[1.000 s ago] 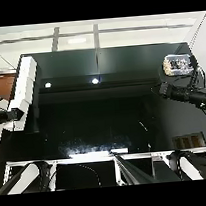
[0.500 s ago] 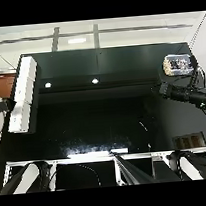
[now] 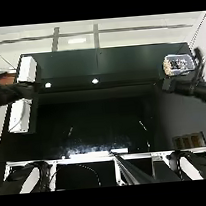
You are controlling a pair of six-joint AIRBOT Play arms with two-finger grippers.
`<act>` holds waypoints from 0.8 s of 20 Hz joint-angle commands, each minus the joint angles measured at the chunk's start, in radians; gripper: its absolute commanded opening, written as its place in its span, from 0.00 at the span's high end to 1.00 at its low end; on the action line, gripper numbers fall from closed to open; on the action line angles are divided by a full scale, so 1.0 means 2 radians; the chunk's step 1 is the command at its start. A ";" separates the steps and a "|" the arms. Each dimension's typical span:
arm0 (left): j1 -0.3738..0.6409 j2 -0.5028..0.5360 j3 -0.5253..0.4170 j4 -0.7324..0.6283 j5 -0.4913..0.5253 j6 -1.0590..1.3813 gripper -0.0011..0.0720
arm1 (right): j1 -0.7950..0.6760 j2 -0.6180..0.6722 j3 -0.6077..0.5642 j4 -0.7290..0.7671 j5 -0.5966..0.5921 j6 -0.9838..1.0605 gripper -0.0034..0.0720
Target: Fold the box and place the chain.
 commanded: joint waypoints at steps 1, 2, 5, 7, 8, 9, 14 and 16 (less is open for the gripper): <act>-0.174 0.011 0.002 0.085 0.125 -0.105 0.95 | 0.003 0.000 0.099 -0.094 0.037 0.029 0.90; -0.220 0.011 0.001 0.151 0.151 -0.157 0.95 | 0.008 0.001 0.110 -0.125 0.037 0.040 0.90; -0.276 0.019 -0.018 0.215 0.181 -0.227 0.95 | 0.033 0.007 0.077 -0.203 0.027 0.049 0.90; -0.277 0.031 -0.052 0.214 0.187 -0.229 0.95 | 0.048 0.021 0.016 -0.206 -0.025 0.050 0.90; -0.274 0.039 -0.072 0.214 0.190 -0.228 0.95 | 0.052 0.027 -0.009 -0.200 -0.050 0.050 0.90; -0.270 0.045 -0.084 0.215 0.191 -0.228 0.95 | 0.054 0.030 -0.026 -0.193 -0.068 0.050 0.90; -0.229 0.062 -0.088 0.222 0.187 -0.228 0.95 | 0.055 0.030 -0.036 -0.197 -0.085 0.049 0.90; -0.223 0.061 -0.088 0.222 0.187 -0.228 0.95 | 0.055 0.030 -0.036 -0.197 -0.085 0.049 0.90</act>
